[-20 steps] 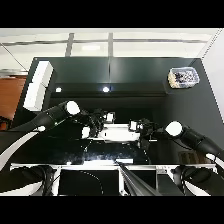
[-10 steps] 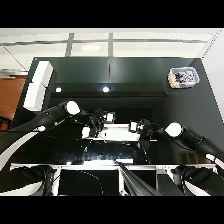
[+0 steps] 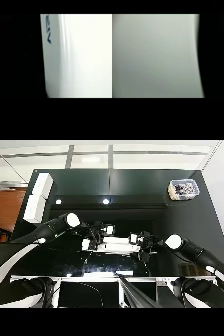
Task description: Fold the box and place the chain.
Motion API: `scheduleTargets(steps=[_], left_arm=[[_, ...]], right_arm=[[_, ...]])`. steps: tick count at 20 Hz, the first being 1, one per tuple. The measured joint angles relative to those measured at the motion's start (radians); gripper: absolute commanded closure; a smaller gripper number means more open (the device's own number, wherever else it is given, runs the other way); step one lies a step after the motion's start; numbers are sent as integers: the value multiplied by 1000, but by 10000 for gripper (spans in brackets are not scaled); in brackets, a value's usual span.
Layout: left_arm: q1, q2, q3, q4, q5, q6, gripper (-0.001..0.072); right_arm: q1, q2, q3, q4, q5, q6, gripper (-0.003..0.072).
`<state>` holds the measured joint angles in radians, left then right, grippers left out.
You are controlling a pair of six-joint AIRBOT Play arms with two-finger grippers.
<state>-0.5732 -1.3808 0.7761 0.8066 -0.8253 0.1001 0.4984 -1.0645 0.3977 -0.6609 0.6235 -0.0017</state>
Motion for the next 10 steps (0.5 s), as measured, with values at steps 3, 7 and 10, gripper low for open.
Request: scheduleTargets(steps=[3, 7, 10], left_arm=[[4, 5, 3, -1, 2, -40, 68], [31, 50, 7, 23, -3, -158, 68], [72, 116, 8, 70, -52, -262, 145]], right_arm=[[0, 0, 0, 0, 0, 0, 164], [0, 0, 0, 0, 24, -26, 165], [0, 0, 0, 3, 42, -47, 164]])
